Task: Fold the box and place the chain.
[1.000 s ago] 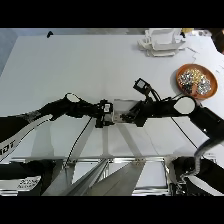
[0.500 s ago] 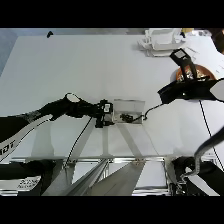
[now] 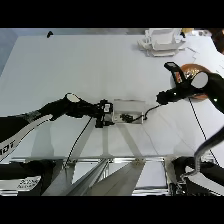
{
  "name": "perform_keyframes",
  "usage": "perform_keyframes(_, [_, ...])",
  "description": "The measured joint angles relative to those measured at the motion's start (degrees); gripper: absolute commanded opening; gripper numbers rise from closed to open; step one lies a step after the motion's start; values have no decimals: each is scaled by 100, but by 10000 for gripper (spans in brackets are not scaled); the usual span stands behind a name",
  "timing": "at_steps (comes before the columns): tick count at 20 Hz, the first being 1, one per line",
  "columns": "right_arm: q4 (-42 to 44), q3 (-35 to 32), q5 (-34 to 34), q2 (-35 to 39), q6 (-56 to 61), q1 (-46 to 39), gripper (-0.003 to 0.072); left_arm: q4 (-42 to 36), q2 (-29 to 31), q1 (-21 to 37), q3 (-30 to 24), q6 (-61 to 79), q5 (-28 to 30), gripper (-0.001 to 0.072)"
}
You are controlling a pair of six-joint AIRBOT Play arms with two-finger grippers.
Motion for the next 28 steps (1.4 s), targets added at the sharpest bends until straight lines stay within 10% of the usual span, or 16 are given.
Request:
perform_keyframes(26, [-402, 4, -374, -1023, 809, -9, 210, 0, 2, 0, 0, 2, -2, 86])
perform_keyframes(28, [-374, 7, -369, -1054, 807, -9, 19, 0, 2, 0, 0, 0, 0, 86])
